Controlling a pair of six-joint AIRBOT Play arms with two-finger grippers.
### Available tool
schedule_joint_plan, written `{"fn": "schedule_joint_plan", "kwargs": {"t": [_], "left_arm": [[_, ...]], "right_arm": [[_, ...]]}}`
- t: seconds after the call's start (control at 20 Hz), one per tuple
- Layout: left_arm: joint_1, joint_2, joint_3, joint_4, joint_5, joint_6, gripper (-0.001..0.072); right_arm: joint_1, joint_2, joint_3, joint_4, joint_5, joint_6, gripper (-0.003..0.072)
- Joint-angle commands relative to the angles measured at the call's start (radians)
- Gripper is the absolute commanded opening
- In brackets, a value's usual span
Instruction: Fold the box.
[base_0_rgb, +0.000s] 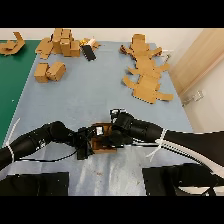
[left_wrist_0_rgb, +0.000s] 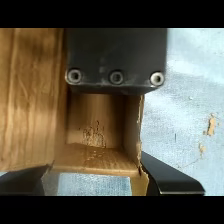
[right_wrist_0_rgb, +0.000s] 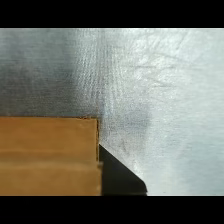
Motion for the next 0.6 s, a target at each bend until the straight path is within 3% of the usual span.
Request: {"fn": "schedule_joint_plan", "kwargs": {"t": [0.0, 0.1, 0.15, 0.2, 0.25, 0.55], "left_arm": [[0.000, 0.000, 0.001, 0.001, 0.004, 0.003, 0.0515], [0.000, 0.000, 0.001, 0.001, 0.004, 0.003, 0.0514], [0.000, 0.000, 0.001, 0.001, 0.004, 0.003, 0.0514], [0.000, 0.000, 0.001, 0.001, 0.003, 0.003, 0.0514], [0.000, 0.000, 0.001, 0.001, 0.004, 0.003, 0.0514], [0.000, 0.000, 0.001, 0.001, 0.004, 0.003, 0.0514]], "right_arm": [[0.014, -0.015, 0.011, -0.001, -0.020, 0.004, 0.0004], [0.021, -0.015, 0.018, 0.006, -0.019, 0.002, 0.0038], [0.019, -0.012, 0.027, 0.019, -0.027, 0.002, 0.0213], [0.020, -0.006, 0.036, 0.021, -0.038, 0.002, 0.0324], [0.020, 0.003, 0.048, 0.020, -0.055, 0.002, 0.0365], [0.018, 0.117, 0.084, -0.002, -0.203, 0.025, 0.0369]]}}
